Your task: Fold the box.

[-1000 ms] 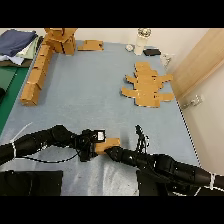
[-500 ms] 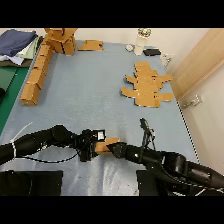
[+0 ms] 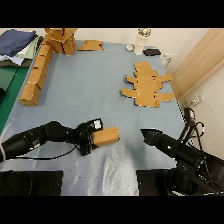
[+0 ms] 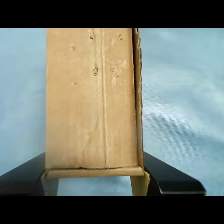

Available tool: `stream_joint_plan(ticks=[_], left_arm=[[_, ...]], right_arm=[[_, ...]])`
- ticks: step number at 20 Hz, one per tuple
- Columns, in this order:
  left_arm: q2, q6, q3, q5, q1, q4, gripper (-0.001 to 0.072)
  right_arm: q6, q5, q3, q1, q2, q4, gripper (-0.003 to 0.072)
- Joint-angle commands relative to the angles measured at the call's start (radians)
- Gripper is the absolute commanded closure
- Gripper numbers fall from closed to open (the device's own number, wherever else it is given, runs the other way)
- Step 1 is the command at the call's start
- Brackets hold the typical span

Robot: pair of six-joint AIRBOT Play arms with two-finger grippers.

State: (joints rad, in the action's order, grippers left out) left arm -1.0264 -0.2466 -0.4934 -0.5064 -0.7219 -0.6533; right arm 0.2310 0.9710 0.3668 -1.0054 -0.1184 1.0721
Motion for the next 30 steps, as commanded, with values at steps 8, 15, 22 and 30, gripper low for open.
stream_joint_plan(ticks=[8,15,22,30], left_arm=[[0.266,-0.753,-0.004,-0.296,0.669,-0.633,0.0234],[0.268,-0.756,-0.004,-0.433,0.999,-0.644,0.0234],[0.266,-0.756,-0.004,-0.301,1.032,-0.698,0.0233],[0.208,-0.757,-0.004,-0.201,1.061,-0.741,0.0233]], right_arm=[[-0.021,0.107,0.006,0.002,-0.033,-0.089,0.0685],[-0.002,0.111,0.005,0.002,-0.055,-0.123,0.0685],[0.015,0.111,0.005,0.002,-0.055,-0.131,0.0685],[0.014,0.111,0.005,0.002,-0.055,-0.131,0.0685]])
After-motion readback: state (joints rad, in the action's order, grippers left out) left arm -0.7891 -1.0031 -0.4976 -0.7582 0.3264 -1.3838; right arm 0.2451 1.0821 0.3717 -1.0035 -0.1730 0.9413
